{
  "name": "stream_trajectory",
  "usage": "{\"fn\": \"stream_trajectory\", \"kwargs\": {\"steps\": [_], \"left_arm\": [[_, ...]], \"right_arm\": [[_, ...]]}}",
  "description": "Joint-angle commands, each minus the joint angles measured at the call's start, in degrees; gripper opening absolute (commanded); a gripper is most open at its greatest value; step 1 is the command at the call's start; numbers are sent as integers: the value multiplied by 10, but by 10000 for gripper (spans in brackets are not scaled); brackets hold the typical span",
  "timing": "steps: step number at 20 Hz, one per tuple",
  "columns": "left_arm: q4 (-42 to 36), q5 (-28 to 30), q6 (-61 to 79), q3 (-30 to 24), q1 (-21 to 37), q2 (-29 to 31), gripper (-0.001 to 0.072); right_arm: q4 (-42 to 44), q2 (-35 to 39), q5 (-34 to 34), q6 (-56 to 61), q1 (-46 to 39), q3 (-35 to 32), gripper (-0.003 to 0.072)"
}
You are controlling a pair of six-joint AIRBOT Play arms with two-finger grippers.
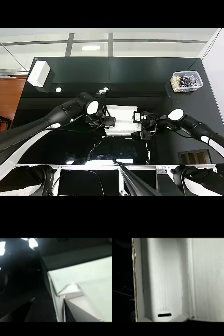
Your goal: Fold the box and place the chain.
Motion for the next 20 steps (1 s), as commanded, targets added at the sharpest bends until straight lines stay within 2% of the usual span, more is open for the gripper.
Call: {"fn": "stream_trajectory", "kwargs": {"steps": [1,4,9,12,13,14,20], "left_arm": [[26,-42,-27,47,-14,-36,415],[24,-55,-91,57,-18,-46,415],[30,-58,-122,59,-41,-56,414],[45,-63,-134,59,-56,-64,392],[46,-63,-135,59,-56,-64,339],[46,-63,-135,59,-56,-64,327],[51,-64,-135,68,-53,-64,330]], "right_arm": [[0,0,0,0,0,0,417],[0,0,0,0,0,0,417],[0,0,0,0,0,0,417],[0,0,0,0,0,0,417],[0,0,0,0,0,0,417],[0,0,0,0,0,0,417],[0,0,0,0,0,0,417]]}}
